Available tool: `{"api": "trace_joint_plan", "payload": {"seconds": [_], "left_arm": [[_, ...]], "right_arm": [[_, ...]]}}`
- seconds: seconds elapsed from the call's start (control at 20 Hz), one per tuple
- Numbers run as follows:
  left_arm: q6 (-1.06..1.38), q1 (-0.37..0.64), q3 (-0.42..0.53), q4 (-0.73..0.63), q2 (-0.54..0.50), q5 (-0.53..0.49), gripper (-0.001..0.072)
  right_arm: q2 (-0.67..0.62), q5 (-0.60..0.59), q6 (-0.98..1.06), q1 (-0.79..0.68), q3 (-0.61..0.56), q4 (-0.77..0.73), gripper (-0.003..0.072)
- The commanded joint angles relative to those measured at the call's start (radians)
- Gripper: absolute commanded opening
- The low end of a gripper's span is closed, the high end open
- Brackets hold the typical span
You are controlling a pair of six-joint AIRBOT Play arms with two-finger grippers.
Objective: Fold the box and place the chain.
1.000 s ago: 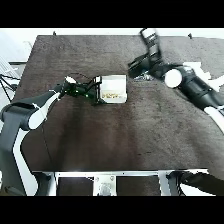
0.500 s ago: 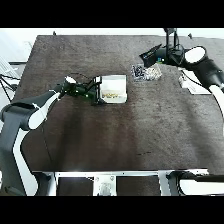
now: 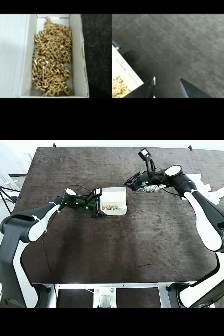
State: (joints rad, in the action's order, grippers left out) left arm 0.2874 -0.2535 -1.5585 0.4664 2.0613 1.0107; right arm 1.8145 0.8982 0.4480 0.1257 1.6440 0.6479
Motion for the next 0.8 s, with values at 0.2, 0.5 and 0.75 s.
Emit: {"api": "trace_joint_plan", "payload": {"seconds": [0.2, 0.5, 0.75], "left_arm": [[0.0, 0.0, 0.0, 0.0, 0.0, 0.0, 0.035], [0.0, 0.0, 0.0, 0.0, 0.0, 0.0, 0.035], [0.0, 0.0, 0.0, 0.0, 0.0, 0.0, 0.035]], "right_arm": [[0.056, 0.266, -0.015, 0.033, 0.072, 0.01, 0.0355], [0.056, 0.391, -0.015, 0.054, 0.083, 0.029, 0.0355], [0.057, 0.409, -0.034, 0.075, 0.085, 0.044, 0.0357]]}}
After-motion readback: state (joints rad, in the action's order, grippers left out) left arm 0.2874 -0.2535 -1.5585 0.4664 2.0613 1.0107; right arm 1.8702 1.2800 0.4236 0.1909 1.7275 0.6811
